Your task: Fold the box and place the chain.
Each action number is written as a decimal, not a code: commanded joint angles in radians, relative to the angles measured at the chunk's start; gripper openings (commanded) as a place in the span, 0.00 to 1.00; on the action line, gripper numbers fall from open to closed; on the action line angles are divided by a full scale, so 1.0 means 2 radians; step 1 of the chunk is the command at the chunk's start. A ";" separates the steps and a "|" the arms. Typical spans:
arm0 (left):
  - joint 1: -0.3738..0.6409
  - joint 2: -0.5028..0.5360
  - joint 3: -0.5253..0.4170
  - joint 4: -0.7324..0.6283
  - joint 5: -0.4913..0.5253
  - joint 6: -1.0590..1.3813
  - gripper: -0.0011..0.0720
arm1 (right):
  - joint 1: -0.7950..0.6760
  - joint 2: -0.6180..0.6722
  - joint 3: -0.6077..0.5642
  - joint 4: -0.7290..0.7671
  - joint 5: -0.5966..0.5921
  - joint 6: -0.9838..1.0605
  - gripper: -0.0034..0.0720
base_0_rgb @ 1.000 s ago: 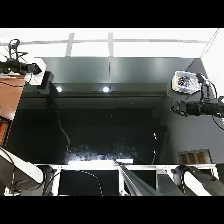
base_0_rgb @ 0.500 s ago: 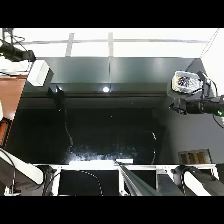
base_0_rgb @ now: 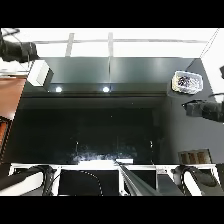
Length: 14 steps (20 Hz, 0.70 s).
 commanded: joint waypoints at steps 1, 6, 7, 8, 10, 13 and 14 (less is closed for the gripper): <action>-0.085 0.213 -0.291 -0.013 0.134 -0.017 0.06 | 0.001 0.073 -0.041 -0.020 -0.043 -0.049 0.06; -0.084 0.387 -0.482 0.001 0.176 -0.059 0.06 | 0.001 0.053 -0.060 -0.060 -0.093 -0.025 0.07; -0.076 0.396 -0.481 0.009 0.160 -0.059 0.06 | 0.001 0.050 -0.060 -0.060 -0.094 -0.026 0.07; -0.068 0.399 -0.480 0.016 0.147 -0.059 0.06 | 0.001 0.049 -0.060 -0.065 -0.094 -0.026 0.07; -0.056 0.400 -0.480 0.019 0.136 -0.058 0.06 | 0.001 0.050 -0.060 -0.064 -0.071 -0.025 0.07; -0.054 0.400 -0.480 0.017 0.133 -0.058 0.06 | 0.001 0.050 -0.060 -0.063 -0.054 -0.026 0.07; -0.054 0.399 -0.480 0.015 0.134 -0.058 0.06 | 0.001 0.050 -0.060 -0.063 -0.054 -0.026 0.07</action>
